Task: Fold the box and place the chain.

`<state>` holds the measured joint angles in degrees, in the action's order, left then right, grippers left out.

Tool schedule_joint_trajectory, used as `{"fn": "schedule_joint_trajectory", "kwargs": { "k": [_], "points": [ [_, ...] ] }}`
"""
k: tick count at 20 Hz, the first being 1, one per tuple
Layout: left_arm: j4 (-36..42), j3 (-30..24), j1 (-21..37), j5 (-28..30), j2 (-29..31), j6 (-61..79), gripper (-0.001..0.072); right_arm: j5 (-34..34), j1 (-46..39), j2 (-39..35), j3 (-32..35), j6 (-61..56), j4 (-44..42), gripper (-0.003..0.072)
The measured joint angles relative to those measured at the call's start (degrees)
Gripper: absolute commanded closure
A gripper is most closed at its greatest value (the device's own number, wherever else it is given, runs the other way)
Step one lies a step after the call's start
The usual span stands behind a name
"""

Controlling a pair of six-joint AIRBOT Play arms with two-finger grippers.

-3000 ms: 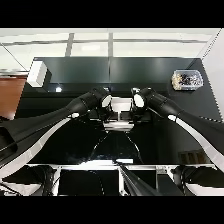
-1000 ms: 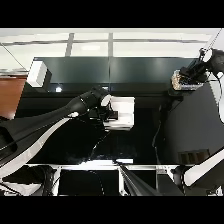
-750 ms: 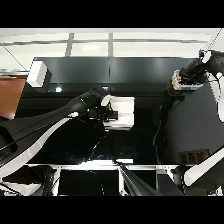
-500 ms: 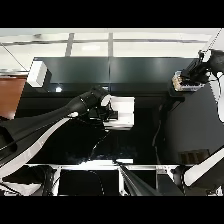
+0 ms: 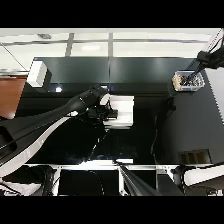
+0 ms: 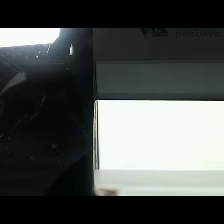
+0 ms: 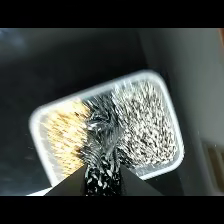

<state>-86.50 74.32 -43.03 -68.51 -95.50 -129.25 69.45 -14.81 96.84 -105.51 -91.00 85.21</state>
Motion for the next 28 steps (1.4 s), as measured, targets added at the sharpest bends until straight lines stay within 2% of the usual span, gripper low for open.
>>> {"fn": "schedule_joint_trajectory", "kwargs": {
  "k": [6,12,17,22,28],
  "points": [
    [0.0,0.0,0.0,0.4,0.0,0.0,0.0681,-2.3,-0.3,-9.3,0.0,3.3,-6.3,0.0674],
    [0.1,0.0,0.0,0.5,0.0,0.0,0.0682,-5.8,-0.6,-13.9,0.0,5.2,-8.8,0.0674],
    [0.2,0.0,0.0,0.5,0.0,0.0,0.0682,-1.1,-0.3,-16.3,0.7,9.1,-15.1,0.0675],
    [0.2,0.0,0.0,0.6,0.0,0.0,0.0682,4.1,2.2,-24.3,7.7,13.0,-20.9,0.0674],
    [0.2,0.0,0.0,0.7,0.0,0.0,0.0682,9.6,7.6,-36.6,22.1,14.1,-31.0,0.0674]
  ]
}}
